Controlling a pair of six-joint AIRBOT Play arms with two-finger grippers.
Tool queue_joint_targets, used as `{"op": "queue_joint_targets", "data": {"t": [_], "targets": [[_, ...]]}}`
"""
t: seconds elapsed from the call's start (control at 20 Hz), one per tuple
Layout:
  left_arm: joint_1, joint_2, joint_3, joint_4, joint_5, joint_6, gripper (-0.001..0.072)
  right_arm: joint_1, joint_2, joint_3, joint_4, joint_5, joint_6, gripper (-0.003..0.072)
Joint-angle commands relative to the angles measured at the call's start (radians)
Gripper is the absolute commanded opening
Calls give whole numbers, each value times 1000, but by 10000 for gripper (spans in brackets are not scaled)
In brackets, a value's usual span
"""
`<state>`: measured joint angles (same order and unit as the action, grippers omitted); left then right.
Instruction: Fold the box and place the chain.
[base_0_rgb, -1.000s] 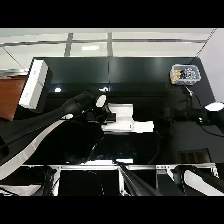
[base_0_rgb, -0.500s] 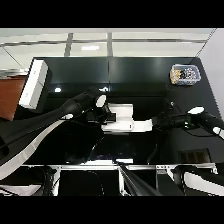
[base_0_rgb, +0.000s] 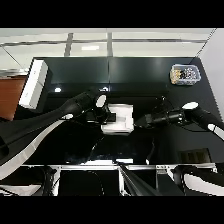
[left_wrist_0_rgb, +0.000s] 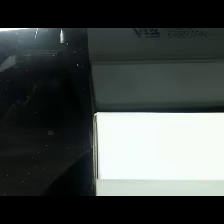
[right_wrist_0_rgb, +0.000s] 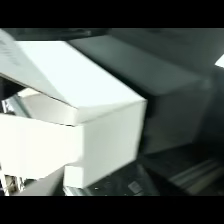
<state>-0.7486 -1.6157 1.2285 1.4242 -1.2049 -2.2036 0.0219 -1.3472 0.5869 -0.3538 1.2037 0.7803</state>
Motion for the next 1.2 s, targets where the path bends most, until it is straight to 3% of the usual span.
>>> {"op": "queue_joint_targets", "data": {"t": [0.0, 0.35, 0.4, 0.85, 1.15], "targets": [[1, 0, 1, 0, 3, 0, 26, 85, 0, 64, -3, -13, 79, 433], [1, 0, 1, 0, 3, 0, 26, 293, 0, 228, -349, -121, 467, 429], [1, 0, 1, 0, 3, 0, 25, 327, 0, 251, -430, -130, 541, 316], [1, 0, 1, 0, 3, 0, 26, 585, -1, 386, -946, -173, 1110, 317], [1, 0, 1, 0, 3, 0, 26, 669, -54, 413, -1108, -141, 1390, 317]]}}
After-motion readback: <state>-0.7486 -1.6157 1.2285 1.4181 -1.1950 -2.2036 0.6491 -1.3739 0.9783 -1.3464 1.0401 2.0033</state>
